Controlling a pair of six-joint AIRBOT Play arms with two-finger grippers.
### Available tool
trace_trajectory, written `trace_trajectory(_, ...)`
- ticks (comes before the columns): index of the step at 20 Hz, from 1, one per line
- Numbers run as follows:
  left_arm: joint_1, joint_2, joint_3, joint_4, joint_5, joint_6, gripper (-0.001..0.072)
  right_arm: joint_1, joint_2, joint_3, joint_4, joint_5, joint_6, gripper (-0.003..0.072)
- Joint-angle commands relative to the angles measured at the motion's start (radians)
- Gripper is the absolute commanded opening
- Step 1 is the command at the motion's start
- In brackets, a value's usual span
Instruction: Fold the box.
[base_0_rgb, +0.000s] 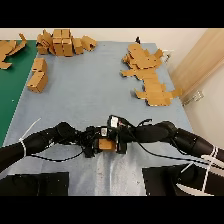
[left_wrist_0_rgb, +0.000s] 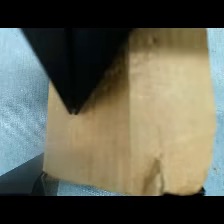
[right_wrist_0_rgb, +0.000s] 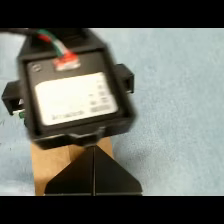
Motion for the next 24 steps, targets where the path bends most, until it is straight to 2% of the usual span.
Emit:
trace_trajectory(1,0.000,0.000,0.000,0.000,0.000,0.000,0.0362,0.062,0.011,-0.028,-0.137,0.040,-0.002,0.0005)
trace_trajectory(6,0.000,0.000,0.000,0.000,0.000,0.000,0.0362,0.075,0.032,-0.032,-0.178,0.039,-0.002,0.0006)
trace_trajectory(10,0.000,0.000,0.000,0.000,0.000,0.000,0.0362,0.075,0.126,-0.087,-0.206,0.039,-0.002,0.0006)
trace_trajectory(12,0.000,0.000,0.000,0.000,0.000,0.000,0.0362,0.075,0.200,-0.117,-0.204,0.038,-0.001,0.0046)
trace_trajectory(16,0.000,0.000,0.000,0.000,0.000,0.000,0.0363,0.075,0.253,-0.140,-0.185,0.031,0.000,0.0343)
trace_trajectory(17,0.000,0.000,0.000,0.000,0.000,0.000,0.0362,0.075,0.252,-0.140,-0.166,0.025,-0.001,0.0378)
trace_trajectory(24,0.000,0.000,0.000,0.000,0.000,0.000,0.0362,0.075,0.189,-0.150,-0.204,0.047,-0.012,0.0378)
